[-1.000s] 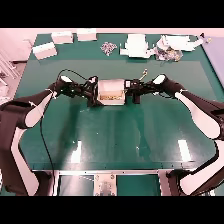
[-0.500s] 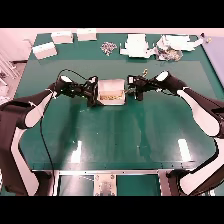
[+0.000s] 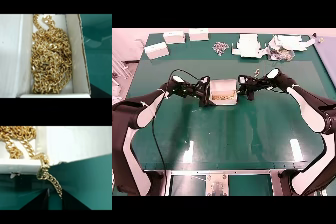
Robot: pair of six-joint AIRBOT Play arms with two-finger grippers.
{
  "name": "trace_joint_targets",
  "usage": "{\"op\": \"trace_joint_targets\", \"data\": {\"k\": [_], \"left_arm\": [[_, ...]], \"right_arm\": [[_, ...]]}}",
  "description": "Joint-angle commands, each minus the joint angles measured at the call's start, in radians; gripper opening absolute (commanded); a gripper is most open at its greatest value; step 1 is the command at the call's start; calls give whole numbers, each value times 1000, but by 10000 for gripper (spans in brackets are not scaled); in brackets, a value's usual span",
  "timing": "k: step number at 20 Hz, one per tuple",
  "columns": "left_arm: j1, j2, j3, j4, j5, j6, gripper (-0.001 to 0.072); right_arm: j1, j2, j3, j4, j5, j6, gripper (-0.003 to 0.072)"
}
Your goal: Fold the box and place the chain.
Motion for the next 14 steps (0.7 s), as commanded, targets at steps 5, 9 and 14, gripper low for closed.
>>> {"op": "trace_joint_targets", "data": {"k": [5,9,14], "left_arm": [[1,0,0,0,0,0,630],[1,0,0,0,0,0,630],[1,0,0,0,0,0,630]], "right_arm": [[7,-29,32,-69,70,101,146],[8,-29,34,-130,100,175,150],[8,-28,69,-286,310,336,153]]}}
